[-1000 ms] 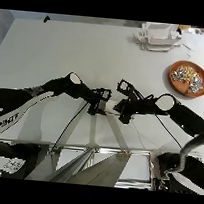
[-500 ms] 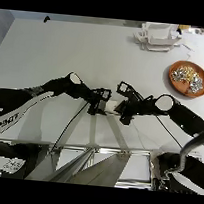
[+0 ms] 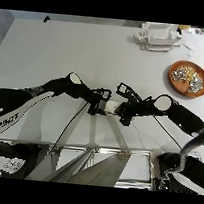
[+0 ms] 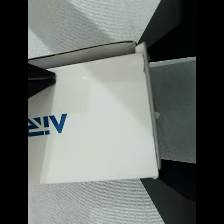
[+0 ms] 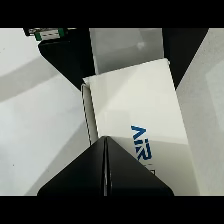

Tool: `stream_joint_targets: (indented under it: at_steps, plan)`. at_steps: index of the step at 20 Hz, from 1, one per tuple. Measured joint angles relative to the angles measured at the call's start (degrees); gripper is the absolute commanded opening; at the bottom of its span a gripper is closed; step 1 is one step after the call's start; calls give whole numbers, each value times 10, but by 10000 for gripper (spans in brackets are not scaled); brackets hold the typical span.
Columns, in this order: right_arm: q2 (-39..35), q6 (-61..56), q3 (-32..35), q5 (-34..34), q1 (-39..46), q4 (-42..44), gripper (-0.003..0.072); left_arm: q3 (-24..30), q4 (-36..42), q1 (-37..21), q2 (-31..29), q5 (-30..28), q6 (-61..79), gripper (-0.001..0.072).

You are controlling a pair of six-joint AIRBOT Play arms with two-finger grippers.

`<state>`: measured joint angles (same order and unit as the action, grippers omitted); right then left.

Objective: Fold the box and place the chain.

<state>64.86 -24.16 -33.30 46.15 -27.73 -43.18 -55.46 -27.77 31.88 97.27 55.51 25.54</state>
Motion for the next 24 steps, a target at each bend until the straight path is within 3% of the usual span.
stream_joint_targets:
  at_steps: [9,12,17,20,24]
  plan:
    - [2,-13,3,9,0,-2,14,0,0,0,0,1,0,10]
    - [-28,-15,3,17,0,-13,15,0,2,0,0,-2,-2,10]
    - [-112,-37,1,-28,4,-5,15,0,2,-1,0,-2,-2,10]
    - [-161,-109,1,-27,45,-36,14,0,1,-1,0,-2,-1,10]
    - [-193,-317,1,66,166,-189,14,0,1,-1,0,-1,-1,10]
